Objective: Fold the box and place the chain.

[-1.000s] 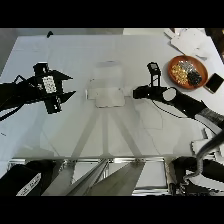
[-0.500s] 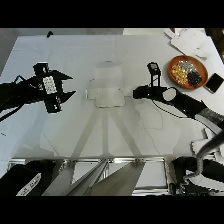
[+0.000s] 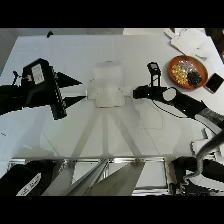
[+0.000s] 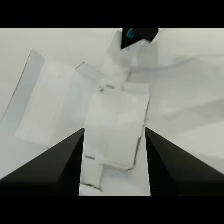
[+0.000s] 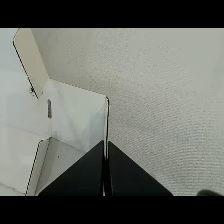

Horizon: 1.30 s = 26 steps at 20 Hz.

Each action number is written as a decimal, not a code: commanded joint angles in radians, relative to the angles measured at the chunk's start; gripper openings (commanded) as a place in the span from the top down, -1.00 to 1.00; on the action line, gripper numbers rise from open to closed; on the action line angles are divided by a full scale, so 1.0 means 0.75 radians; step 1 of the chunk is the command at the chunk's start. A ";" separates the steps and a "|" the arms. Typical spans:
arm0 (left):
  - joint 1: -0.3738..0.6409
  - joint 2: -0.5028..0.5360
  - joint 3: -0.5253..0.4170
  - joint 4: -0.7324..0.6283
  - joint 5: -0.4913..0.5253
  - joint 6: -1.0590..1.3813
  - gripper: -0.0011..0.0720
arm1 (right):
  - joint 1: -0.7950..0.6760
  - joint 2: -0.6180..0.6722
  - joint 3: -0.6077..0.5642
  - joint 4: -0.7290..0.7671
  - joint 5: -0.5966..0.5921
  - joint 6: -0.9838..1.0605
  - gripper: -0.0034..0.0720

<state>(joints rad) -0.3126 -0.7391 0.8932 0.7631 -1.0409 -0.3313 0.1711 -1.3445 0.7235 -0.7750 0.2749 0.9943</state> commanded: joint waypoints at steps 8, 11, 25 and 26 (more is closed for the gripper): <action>0.012 -0.154 0.001 -0.173 -0.141 -0.079 -0.16 | 0.002 0.000 0.000 0.000 0.000 0.000 0.88; 0.032 -0.293 0.004 -0.159 -0.202 -0.078 -0.17 | 0.002 0.000 0.000 0.000 0.000 0.000 0.88; 0.320 -1.154 0.808 0.083 -0.340 -0.443 -0.62 | 0.002 0.000 0.000 0.000 0.000 0.000 0.88; 0.311 -1.237 0.879 0.071 -0.347 -0.465 -0.62 | 0.002 0.000 0.000 0.000 0.000 0.000 0.88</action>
